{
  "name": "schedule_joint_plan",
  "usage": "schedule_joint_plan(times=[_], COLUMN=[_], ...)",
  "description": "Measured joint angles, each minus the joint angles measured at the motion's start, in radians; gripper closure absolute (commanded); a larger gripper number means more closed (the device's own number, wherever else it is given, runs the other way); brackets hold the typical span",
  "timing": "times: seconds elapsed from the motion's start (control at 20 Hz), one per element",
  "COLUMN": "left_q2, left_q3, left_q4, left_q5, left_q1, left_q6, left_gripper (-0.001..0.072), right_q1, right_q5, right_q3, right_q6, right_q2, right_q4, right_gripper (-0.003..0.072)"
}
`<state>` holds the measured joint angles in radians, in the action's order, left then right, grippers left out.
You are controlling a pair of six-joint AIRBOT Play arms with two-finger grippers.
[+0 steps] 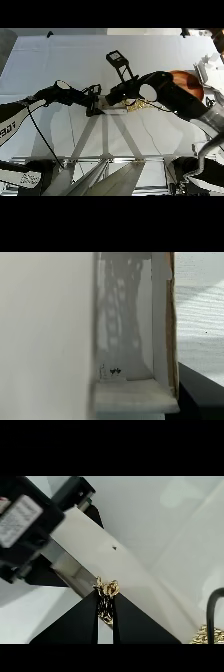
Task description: Fold the box and place the chain.
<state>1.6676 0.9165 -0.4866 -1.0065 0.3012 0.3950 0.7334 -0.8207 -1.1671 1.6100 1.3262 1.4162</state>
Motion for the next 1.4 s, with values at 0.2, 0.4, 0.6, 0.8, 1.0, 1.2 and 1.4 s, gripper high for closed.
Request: schedule_joint_plan(times=[0.2, 0.4, 0.6, 0.8, 1.0, 1.2, 1.4], left_q2=[0.000, 0.000, 0.000, 0.000, 0.000, 0.000, 0.000], left_q3=[0.000, 0.000, 0.000, 0.000, 0.000, 0.000, 0.000], left_q4=[0.000, 0.000, 0.000, 0.000, 0.000, 0.004, 0.001], left_q5=[0.001, 0.000, 0.000, 0.000, 0.000, 0.000, -0.003], left_q1=[0.000, 0.000, 0.000, 0.000, 0.000, 0.001, 0.000], left_q6=[-0.001, 0.000, 0.000, 0.001, 0.002, 0.001, 0.000], left_gripper=[0.0449, 0.0449, 0.0449, 0.0449, 0.0449, 0.0449, 0.0449], right_q1=[0.000, -0.012, -0.019, -0.020, -0.020, -0.021, -0.021], right_q5=[-0.060, -0.103, -0.121, -0.129, -0.118, -0.119, -0.127], right_q3=[0.002, 0.004, 0.007, 0.014, 0.063, 0.087, 0.096], right_q6=[-0.047, -0.063, -0.065, -0.066, -0.055, -0.044, -0.044], right_q2=[0.064, 0.100, 0.114, 0.137, 0.158, 0.154, 0.104], right_q4=[0.009, 0.073, 0.096, 0.123, 0.137, 0.137, 0.149], right_gripper=[0.0682, 0.0681, 0.0680, 0.0680, 0.0650, 0.0448, 0.0390])
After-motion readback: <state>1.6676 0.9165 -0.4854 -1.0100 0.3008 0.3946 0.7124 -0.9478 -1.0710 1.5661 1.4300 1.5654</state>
